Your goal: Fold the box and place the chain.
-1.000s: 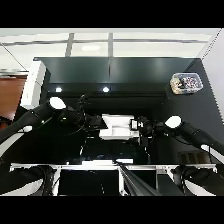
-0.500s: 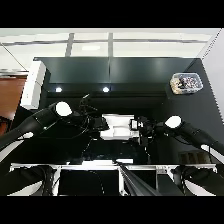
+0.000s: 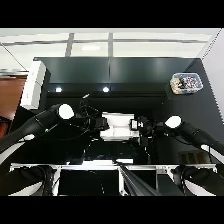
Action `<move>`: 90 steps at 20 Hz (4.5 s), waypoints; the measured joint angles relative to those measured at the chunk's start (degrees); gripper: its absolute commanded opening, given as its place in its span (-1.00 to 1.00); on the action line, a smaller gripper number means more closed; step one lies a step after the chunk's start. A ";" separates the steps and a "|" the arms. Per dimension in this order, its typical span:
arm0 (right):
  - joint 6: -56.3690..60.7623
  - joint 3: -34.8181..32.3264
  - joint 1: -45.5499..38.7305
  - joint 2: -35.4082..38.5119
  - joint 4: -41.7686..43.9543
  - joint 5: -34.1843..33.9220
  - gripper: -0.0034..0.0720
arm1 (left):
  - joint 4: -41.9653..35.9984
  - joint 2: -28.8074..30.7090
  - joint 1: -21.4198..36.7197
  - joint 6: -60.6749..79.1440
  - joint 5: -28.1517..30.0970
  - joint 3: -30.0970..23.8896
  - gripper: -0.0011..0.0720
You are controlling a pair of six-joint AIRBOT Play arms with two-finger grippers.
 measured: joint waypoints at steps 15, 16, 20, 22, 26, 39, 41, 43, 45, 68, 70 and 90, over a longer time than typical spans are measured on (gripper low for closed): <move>0.00 0.00 0.00 0.00 -0.04 -0.02 -0.55 | 12.37 -0.09 -6.08 -11.54 -2.49 4.76 0.37; 0.00 0.00 0.00 0.00 -0.04 -0.02 -0.55 | 14.51 -0.09 -6.93 -13.46 -3.43 5.44 0.37; 0.00 0.02 0.00 0.00 -0.04 -0.02 -0.55 | 19.19 -0.11 -9.53 -18.18 -4.85 7.37 0.37; 0.00 0.00 0.00 0.00 -0.02 -0.02 -0.55 | 20.35 -0.24 -10.40 -19.67 -4.98 7.85 0.37; 0.00 0.00 0.00 0.00 -0.11 -0.04 -0.55 | 21.70 -0.92 -11.91 -22.12 -4.57 8.33 0.36; 0.02 0.00 0.00 0.00 0.07 -0.04 -0.55 | 25.22 -5.79 -14.84 -26.49 -8.11 12.44 0.36; 0.02 0.04 0.00 0.00 0.17 0.00 -0.55 | 26.49 -7.65 -15.30 -26.84 -10.60 14.01 0.36; 0.07 0.04 0.00 -0.04 0.11 -0.09 -0.55 | 27.87 -9.31 -15.54 -27.43 -11.65 14.91 0.36; 0.04 0.04 0.00 -0.04 0.07 0.00 -0.55 | 29.14 -10.21 -15.65 -28.37 -12.11 15.39 0.36; 0.00 0.04 0.02 -0.04 0.02 -0.04 -0.55 | 33.40 -14.25 -16.22 -34.36 -16.65 18.67 -0.68; 0.02 0.04 0.02 -0.04 -0.02 0.04 -0.55 | 33.38 -14.43 -16.37 -34.47 -17.09 18.73 -0.90; 0.11 0.04 0.00 -0.04 0.02 -0.09 -0.24 | 33.73 -14.67 -16.55 -34.56 -18.60 20.61 -0.90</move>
